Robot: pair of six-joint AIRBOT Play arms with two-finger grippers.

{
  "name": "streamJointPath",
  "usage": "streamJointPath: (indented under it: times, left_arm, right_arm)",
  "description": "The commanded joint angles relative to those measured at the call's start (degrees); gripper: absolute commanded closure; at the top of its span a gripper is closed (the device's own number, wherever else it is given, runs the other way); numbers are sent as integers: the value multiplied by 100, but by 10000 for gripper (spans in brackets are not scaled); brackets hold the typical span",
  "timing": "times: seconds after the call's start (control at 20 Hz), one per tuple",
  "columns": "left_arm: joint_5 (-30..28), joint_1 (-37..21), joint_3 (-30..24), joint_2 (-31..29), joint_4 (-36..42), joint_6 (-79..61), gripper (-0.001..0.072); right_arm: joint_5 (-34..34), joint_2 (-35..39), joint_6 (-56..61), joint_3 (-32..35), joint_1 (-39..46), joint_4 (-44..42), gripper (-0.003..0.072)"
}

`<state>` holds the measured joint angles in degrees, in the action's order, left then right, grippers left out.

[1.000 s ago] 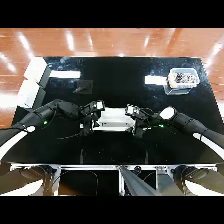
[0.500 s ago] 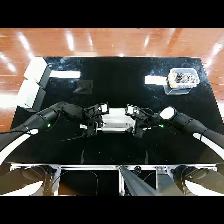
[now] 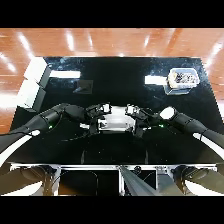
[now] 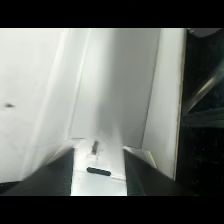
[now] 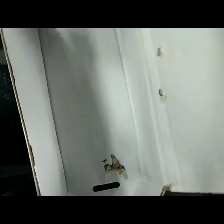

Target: Fold the box and place the chain.

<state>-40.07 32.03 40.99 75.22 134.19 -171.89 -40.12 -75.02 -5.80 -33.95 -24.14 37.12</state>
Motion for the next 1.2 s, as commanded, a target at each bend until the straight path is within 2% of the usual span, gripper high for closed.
streamJointPath:
  times: [0.0,0.05,0.1,0.15,0.2,0.25,0.3,0.35,0.4,0.55,0.7,0.95,1.05,1.15]
  left_arm:
    - [31,63,4,4,2,-15,320]
    - [31,63,4,4,0,-15,451]
    - [28,63,4,4,2,-15,487]
    - [37,66,4,4,20,-15,438]
    - [125,66,4,4,39,-2,270]
    - [181,63,4,4,61,22,257]
    - [155,52,4,2,57,24,383]
    - [146,52,4,-2,31,24,563]
    - [138,52,4,-17,22,26,688]
    - [136,42,4,-216,-74,640,691]
    - [-63,-236,2,-608,-721,1766,691]
    - [-1049,-1320,2,-1416,-1331,3073,691]
    - [-1394,-1937,2,-1517,-1351,3679,689]
    - [-1676,-2234,2,-1499,-1355,3711,690]
  right_arm:
    - [-11,0,0,4,-2,0,156]
    - [-11,0,0,4,-2,0,157]
    - [-11,0,0,4,-2,0,157]
    - [-11,0,0,4,-2,0,157]
    - [-11,0,0,4,-2,0,157]
    - [-11,0,0,4,-2,0,156]
    - [-11,0,0,4,-2,0,157]
    - [-11,0,0,4,-2,0,157]
    - [-11,0,0,4,-2,0,157]
    - [-11,0,0,4,-2,0,157]
    - [-11,0,0,4,-2,0,156]
    - [-11,0,0,4,-2,0,156]
    - [-11,0,0,4,-2,0,156]
    - [-11,0,0,4,-2,0,157]
